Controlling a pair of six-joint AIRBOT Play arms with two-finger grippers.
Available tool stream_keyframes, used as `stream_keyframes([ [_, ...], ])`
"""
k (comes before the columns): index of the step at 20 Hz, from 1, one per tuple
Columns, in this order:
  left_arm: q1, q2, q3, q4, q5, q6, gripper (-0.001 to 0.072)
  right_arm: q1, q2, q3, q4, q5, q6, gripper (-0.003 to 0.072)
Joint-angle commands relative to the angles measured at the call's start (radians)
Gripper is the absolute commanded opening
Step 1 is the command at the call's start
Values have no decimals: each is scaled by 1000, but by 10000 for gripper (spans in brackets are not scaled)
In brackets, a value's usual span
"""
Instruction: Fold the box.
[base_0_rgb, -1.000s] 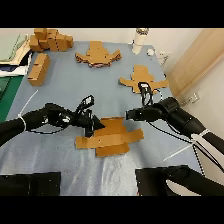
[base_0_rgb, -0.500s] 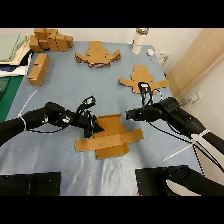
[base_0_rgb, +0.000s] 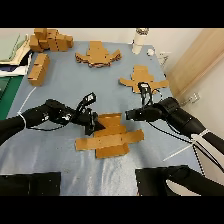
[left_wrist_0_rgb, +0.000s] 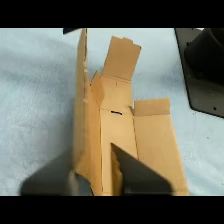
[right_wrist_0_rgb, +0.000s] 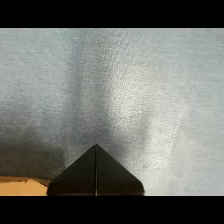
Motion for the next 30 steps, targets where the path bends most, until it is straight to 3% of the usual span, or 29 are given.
stream_keyframes([
  [1, -2, 0, 27, 36, -12, -23, 14, 1, -1, 0, 0, -5, 0, 3],
  [4, -2, 0, 28, 102, -29, -45, 13, 1, -1, 0, 0, -6, -1, 3],
  [12, -2, 107, 25, 56, 54, 21, 12, 1, -1, 0, 0, -7, -7, 2],
  [21, -93, 63, -10, 55, 140, 66, 12, 1, -1, 0, -1, 1, -7, 3],
  [30, -93, 50, -11, 55, 115, 38, 13, 1, -1, 0, -1, 0, -8, 2],
])
